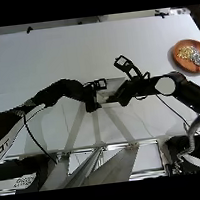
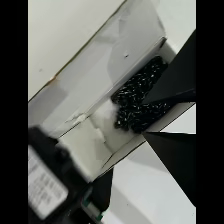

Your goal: Fold the box and place the chain.

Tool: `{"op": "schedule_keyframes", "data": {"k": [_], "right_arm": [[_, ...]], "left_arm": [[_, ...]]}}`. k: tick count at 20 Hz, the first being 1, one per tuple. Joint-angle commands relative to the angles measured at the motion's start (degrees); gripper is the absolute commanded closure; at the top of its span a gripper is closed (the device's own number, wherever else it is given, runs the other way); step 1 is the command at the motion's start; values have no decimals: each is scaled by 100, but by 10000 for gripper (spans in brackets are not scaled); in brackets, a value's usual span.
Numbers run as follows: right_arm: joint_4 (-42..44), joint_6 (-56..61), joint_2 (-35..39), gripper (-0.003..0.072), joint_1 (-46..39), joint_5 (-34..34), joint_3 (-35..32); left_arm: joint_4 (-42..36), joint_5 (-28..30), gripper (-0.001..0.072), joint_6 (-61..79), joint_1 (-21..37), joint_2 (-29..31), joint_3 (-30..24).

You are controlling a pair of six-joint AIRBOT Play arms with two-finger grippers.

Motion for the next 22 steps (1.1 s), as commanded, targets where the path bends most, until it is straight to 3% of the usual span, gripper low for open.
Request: {"op": "schedule_keyframes", "data": {"k": [1,4,9,15,22], "right_arm": [[-282,479,-254,486,-122,155,-4],[-450,413,-55,486,-352,396,-4],[-1947,361,105,485,-632,1287,-116],[-1600,-1532,-74,452,-629,673,-955],[-466,-3248,-496,442,-632,184,-962]], "left_arm": [[0,0,362,0,2,-4,2],[2,0,362,2,0,-4,2],[2,0,362,0,0,-4,2],[0,0,362,0,0,-4,2],[0,0,362,0,0,-4,2]]}}
